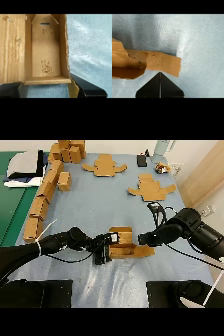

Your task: Fold the box.

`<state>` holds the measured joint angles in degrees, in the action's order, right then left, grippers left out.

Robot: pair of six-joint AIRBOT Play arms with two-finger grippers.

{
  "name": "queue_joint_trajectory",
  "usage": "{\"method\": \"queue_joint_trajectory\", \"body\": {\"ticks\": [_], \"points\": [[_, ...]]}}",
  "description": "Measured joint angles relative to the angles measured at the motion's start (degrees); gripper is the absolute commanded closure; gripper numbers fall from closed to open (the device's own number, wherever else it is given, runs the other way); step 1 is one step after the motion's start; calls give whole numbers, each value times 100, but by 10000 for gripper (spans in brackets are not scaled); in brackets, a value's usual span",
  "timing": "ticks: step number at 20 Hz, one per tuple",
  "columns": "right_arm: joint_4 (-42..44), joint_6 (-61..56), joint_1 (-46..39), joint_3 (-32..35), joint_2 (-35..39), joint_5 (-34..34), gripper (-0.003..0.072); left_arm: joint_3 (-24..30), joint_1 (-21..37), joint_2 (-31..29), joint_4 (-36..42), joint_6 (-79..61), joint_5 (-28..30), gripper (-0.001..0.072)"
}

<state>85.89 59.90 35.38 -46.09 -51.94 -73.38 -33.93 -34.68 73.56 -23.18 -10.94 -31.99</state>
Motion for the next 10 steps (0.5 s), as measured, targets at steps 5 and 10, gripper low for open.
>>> {"method": "queue_joint_trajectory", "body": {"ticks": [5, 10], "points": [[7, 0, 2, 0, 0, 2, 681, 0, 0, 0, 11, -2, 11, 281], [2, 0, 0, 0, -7, 2, 682, 0, 0, 0, 7, -17, 35, 281]]}}
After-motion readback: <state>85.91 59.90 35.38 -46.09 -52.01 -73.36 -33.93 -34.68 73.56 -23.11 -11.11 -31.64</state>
